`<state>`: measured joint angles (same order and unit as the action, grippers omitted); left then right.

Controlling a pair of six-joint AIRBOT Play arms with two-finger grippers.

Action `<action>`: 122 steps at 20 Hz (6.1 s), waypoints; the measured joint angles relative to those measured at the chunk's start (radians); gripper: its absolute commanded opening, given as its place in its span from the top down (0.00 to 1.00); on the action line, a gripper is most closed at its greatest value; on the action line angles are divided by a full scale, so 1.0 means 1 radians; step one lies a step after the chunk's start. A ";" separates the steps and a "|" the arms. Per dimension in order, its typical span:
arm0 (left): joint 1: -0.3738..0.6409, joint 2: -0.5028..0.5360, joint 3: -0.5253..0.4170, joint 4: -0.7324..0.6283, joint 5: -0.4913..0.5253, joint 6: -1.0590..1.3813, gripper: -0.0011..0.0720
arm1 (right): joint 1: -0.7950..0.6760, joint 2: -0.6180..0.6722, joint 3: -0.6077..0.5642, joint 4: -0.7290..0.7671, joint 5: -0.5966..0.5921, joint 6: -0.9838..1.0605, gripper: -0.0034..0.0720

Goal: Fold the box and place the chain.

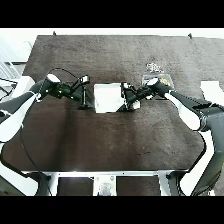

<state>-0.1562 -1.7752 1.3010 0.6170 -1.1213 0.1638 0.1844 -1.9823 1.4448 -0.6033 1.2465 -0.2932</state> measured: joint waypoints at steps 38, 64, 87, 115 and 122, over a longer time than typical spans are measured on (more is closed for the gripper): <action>-0.016 -0.095 0.100 0.026 -0.025 0.061 0.00 | -0.001 0.000 0.000 0.003 -0.006 0.002 0.34; -0.067 -0.173 0.140 -0.039 0.033 0.098 0.01 | 0.000 0.000 0.001 0.001 0.000 0.001 0.34; -0.060 -0.175 0.140 -0.051 0.005 0.179 0.01 | 0.000 0.000 0.001 -0.004 0.005 -0.001 0.34; -0.048 -0.177 0.142 -0.018 -0.007 0.120 0.01 | 0.000 0.000 0.000 0.000 0.000 0.000 0.34; -0.059 -0.187 0.147 -0.040 -0.015 0.111 0.02 | 0.000 0.000 0.000 0.000 0.002 -0.001 0.34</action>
<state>-0.2150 -1.9617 1.4479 0.5766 -1.1366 0.2749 0.1848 -1.9823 1.4448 -0.6037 1.2480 -0.2939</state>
